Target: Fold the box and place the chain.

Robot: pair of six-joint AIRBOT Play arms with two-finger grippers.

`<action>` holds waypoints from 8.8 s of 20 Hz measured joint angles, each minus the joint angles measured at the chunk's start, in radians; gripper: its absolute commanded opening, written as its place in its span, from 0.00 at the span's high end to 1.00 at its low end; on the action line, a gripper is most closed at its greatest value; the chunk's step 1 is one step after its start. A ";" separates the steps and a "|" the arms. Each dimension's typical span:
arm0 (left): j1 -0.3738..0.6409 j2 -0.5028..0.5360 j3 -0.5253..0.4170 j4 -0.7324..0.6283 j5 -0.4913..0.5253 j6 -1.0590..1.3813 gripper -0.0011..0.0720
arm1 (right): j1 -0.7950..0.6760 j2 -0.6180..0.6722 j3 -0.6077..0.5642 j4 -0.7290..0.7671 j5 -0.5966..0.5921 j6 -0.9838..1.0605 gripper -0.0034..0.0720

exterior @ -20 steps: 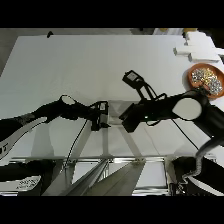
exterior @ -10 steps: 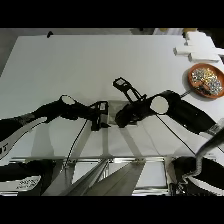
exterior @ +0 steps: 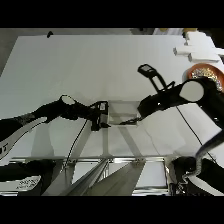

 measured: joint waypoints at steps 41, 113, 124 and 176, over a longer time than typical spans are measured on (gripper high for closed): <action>0.000 0.000 0.000 0.000 0.000 0.000 0.64 | -0.292 -0.336 -0.134 -0.245 -0.247 0.349 0.93; 0.000 0.000 0.000 0.000 0.000 0.000 0.64 | -0.215 -0.412 0.071 -0.302 -0.080 0.362 0.54; 0.000 0.000 0.000 0.000 0.000 0.000 0.64 | -0.215 -0.468 0.065 -0.326 -0.080 0.410 0.60; 0.000 0.000 0.000 0.000 0.000 0.000 0.64 | -0.025 -0.042 0.138 -0.029 -0.094 0.181 0.93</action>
